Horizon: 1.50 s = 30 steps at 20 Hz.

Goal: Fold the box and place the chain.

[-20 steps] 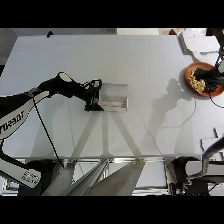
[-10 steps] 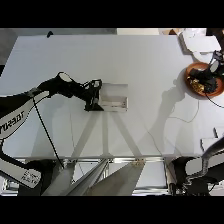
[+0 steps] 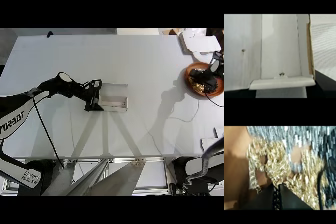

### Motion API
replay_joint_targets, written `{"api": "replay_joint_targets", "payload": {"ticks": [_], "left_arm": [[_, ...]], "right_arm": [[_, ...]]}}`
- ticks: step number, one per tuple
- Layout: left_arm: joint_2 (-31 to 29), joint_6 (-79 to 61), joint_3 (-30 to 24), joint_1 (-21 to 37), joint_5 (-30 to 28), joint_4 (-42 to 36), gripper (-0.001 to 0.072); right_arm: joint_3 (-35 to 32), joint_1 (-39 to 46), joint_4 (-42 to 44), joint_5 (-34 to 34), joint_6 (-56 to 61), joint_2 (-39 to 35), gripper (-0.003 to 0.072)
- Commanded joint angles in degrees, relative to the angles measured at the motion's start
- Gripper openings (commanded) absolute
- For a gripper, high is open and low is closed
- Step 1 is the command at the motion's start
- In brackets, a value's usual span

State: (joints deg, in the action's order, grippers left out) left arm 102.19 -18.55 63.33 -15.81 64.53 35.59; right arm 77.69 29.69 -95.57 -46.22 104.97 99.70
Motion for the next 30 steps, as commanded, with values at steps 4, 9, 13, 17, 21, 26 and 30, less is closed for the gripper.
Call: {"api": "replay_joint_targets", "payload": {"ticks": [4,9,13,17,21,26,30], "left_arm": [[0.00,0.00,0.02,0.00,0.00,0.02,0.0274],[0.00,0.00,0.02,0.00,0.00,0.02,0.0274],[0.00,0.00,0.02,0.00,0.00,0.02,0.0274],[0.00,0.00,0.02,0.00,-0.02,0.02,0.0274],[0.00,-0.02,0.02,0.00,0.00,0.02,0.0274],[0.00,0.00,0.02,0.00,0.00,0.02,0.0274],[0.00,0.00,0.02,0.00,0.00,0.02,0.0274]], "right_arm": [[0.15,-2.75,-1.49,-11.76,-13.03,-9.01,0.0014],[-1.51,-6.93,-2.10,-17.51,-16.09,-15.65,0.0012],[-10.93,-8.31,-1.90,-17.25,-16.94,-24.90,0.0012],[-23.71,-8.31,2.95,-15.93,-18.29,-37.44,0.0012],[-29.77,-8.50,8.35,-17.29,-20.22,-45.86,0.0012],[-32.92,-17.62,8.31,-20.41,-21.55,-50.29,0.0012],[-32.92,-29.14,8.33,-18.80,-21.49,-50.42,0.0013]]}}
